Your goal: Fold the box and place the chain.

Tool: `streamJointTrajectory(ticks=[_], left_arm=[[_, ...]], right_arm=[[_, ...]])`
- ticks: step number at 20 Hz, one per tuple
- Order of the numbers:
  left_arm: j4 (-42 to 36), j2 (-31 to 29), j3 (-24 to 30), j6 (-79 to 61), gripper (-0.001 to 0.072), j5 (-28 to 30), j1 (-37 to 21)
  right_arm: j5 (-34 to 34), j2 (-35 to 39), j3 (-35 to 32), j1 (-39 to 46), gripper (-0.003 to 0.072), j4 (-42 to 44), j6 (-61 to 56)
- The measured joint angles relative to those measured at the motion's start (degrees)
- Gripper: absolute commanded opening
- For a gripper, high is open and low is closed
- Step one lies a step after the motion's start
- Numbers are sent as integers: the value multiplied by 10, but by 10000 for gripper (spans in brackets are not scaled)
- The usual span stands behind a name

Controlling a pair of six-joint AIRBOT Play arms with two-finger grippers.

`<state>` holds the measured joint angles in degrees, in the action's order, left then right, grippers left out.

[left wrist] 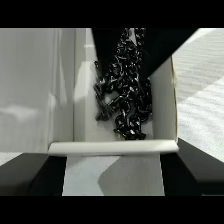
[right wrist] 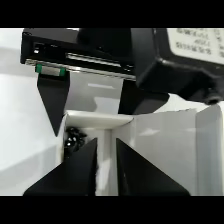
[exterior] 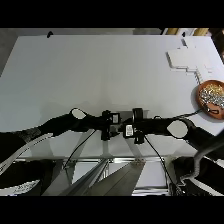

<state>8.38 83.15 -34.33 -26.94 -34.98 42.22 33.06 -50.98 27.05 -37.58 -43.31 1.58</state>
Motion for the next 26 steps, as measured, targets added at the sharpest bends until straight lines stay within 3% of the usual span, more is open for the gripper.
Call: streamJointTrajectory(ticks=[3, 7, 12, 18, 24, 25, 26], left_arm=[[0, 0, 0, 0, 333, 0, 0], [0, 0, 0, 0, 333, 0, 0], [0, 0, 0, 0, 333, 0, 0], [0, 0, 0, 0, 333, 0, 0], [0, 0, 0, 0, 333, 0, 0], [0, 0, 0, 0, 333, 0, 0], [0, 0, 0, 0, 333, 0, 0]], right_arm=[[43, 36, 10, 48, 181, -11, 0], [158, 88, 15, 163, 180, -85, 0], [244, 85, 0, 310, 179, -186, -5], [234, 6, -12, 360, 179, -206, 16], [209, -69, -14, 333, 177, -204, 43], [203, -80, -14, 325, 165, -203, 44], [198, -90, -14, 316, 42, -203, 45]])
